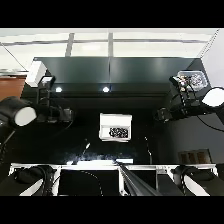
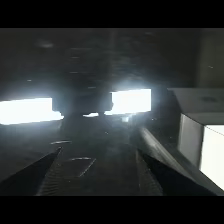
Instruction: Fold the box and place the chain.
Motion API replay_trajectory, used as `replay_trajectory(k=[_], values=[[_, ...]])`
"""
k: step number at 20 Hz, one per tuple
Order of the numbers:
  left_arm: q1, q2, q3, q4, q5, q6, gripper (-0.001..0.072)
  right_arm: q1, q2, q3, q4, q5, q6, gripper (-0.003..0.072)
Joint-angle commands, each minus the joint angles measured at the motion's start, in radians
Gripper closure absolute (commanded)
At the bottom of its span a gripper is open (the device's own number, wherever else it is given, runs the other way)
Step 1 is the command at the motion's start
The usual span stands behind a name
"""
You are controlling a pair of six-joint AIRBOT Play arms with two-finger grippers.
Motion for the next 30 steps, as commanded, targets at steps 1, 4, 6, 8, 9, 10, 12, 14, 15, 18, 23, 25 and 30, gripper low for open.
replay_trajectory(k=[1,4,6,8,9,10,12,14,15,18,23,25,30], values=[[0.253,0.036,-0.206,-0.711,0.127,0.702,0.0186,0.000,0.000,-0.006,0.000,-0.018,0.000,0.0307],[0.246,-0.014,-0.323,-0.986,0.082,1.290,0.0017,0.000,0.000,-0.006,0.000,-0.016,0.000,0.0307],[0.212,-0.055,-0.333,-0.932,0.075,1.482,-0.0001,0.000,0.000,-0.006,0.000,-0.016,0.001,0.0307],[0.186,-0.080,-0.333,-0.855,0.102,1.676,-0.0001,0.000,0.000,-0.006,0.000,-0.016,0.006,0.0307],[0.177,-0.088,-0.331,-0.839,0.121,1.768,-0.0001,0.000,0.000,-0.006,0.000,-0.016,0.011,0.0308],[0.167,-0.095,-0.328,-0.845,0.138,1.841,-0.0001,0.000,0.000,-0.006,0.000,-0.016,0.014,0.0307],[0.133,-0.103,-0.327,-0.852,0.170,1.972,-0.0001,0.000,0.000,-0.006,0.000,-0.018,0.032,0.0308],[0.101,-0.126,-0.324,-0.839,0.214,2.069,-0.0001,0.000,0.000,-0.006,0.000,-0.027,0.045,0.0307],[0.096,-0.153,-0.317,-0.842,0.214,2.100,-0.0001,0.000,0.000,-0.006,0.000,-0.030,0.045,0.0308],[0.079,-0.256,-0.291,-0.914,0.209,2.201,-0.0001,0.000,0.000,-0.006,0.000,-0.045,0.056,0.0307],[0.074,-0.351,-0.251,-0.960,0.211,2.204,-0.0001,0.000,0.000,-0.006,0.001,-0.046,0.056,0.0307],[0.058,-0.367,-0.239,-0.961,0.208,2.204,-0.0001,0.000,0.000,-0.006,0.001,-0.050,0.056,0.0307],[-0.051,-0.408,-0.183,-0.964,0.234,2.202,-0.0001,0.000,0.000,-0.006,0.001,-0.052,0.056,0.0307]])
